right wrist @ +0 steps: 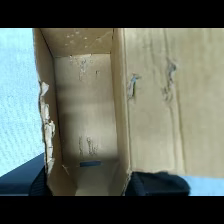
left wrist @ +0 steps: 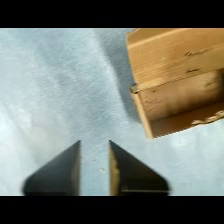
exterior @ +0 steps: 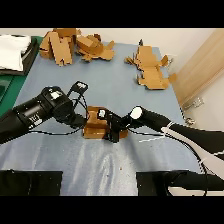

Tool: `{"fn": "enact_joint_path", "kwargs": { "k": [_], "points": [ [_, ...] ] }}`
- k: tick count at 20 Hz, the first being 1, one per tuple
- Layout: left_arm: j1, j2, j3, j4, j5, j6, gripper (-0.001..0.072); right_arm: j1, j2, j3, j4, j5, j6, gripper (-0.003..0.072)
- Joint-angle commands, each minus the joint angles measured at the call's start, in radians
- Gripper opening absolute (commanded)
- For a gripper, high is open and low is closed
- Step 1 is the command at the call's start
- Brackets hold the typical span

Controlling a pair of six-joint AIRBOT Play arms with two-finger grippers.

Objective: Fold the box.

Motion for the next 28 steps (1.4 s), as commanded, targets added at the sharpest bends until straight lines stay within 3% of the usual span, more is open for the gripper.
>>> {"fn": "enact_joint_path", "kwargs": {
  "k": [1, 3, 5, 6, 8, 10, 12, 14, 18, 19, 20, 21, 22, 24, 25, 26, 28],
  "points": [
    [0.058, 0.058, -0.078, 0.03, 0.098, 0.292, 0.0015, 0.0, 0.001, 0.001, -0.001, -0.007, 0.0, 0.0508],
    [0.187, 0.09, -0.163, -0.034, 0.269, 0.518, 0.0014, 0.0, 0.001, 0.001, -0.001, -0.007, 0.0, 0.0507],
    [0.422, 0.066, -0.235, -0.39, 0.416, 0.958, 0.0014, 0.0, 0.001, 0.001, -0.001, -0.007, 0.0, 0.0508],
    [0.542, 0.028, -0.245, -0.628, 0.412, 1.208, 0.0014, 0.0, 0.001, 0.001, -0.001, -0.007, 0.0, 0.0507],
    [0.757, -0.085, -0.229, -1.106, 0.303, 1.761, 0.0015, 0.0, 0.001, 0.001, -0.002, -0.008, 0.0, 0.0507],
    [0.879, -0.215, -0.161, -1.38, 0.103, 2.042, 0.0015, 0.0, 0.001, 0.001, -0.001, -0.008, 0.0, 0.0508],
    [0.887, -0.311, -0.084, -1.387, -0.067, 2.153, 0.0015, 0.0, 0.001, 0.001, -0.001, -0.011, 0.0, 0.0508],
    [0.852, -0.325, -0.097, -1.379, -0.039, 2.274, 0.0015, 0.0, 0.001, 0.001, -0.001, -0.017, 0.0, 0.0507],
    [0.797, -0.273, -0.3, -1.376, 0.018, 2.591, 0.0016, 0.0, 0.001, 0.001, -0.001, -0.017, 0.0, 0.0508],
    [0.784, -0.265, -0.347, -1.37, 0.05, 2.665, 0.0051, 0.0, 0.001, 0.001, -0.001, -0.018, 0.0, 0.0508],
    [0.77, -0.235, -0.364, -1.355, 0.05, 2.656, 0.0275, 0.0, 0.001, 0.001, -0.002, -0.019, 0.0, 0.0507],
    [0.751, -0.219, -0.371, -1.357, 0.047, 2.636, 0.0454, 0.0, 0.001, 0.001, -0.002, -0.018, 0.0, 0.0507],
    [0.729, -0.211, -0.371, -1.346, 0.043, 2.603, 0.0532, 0.0, 0.001, 0.001, -0.001, -0.019, 0.0, 0.0507],
    [0.672, -0.199, -0.371, -1.276, 0.063, 2.515, 0.0546, 0.0, 0.001, 0.001, -0.001, -0.019, 0.0, 0.0507],
    [0.642, -0.194, -0.371, -1.239, 0.104, 2.46, 0.0642, 0.0, 0.001, 0.001, -0.001, -0.018, 0.0, 0.0508],
    [0.61, -0.188, -0.371, -1.197, 0.159, 2.4, 0.069, 0.0, 0.001, 0.001, -0.001, -0.019, 0.0, 0.0507],
    [0.559, -0.178, -0.37, -1.139, 0.238, 2.324, 0.0691, 0.0, 0.001, 0.001, -0.001, -0.018, 0.0, 0.0507]
  ]
}}
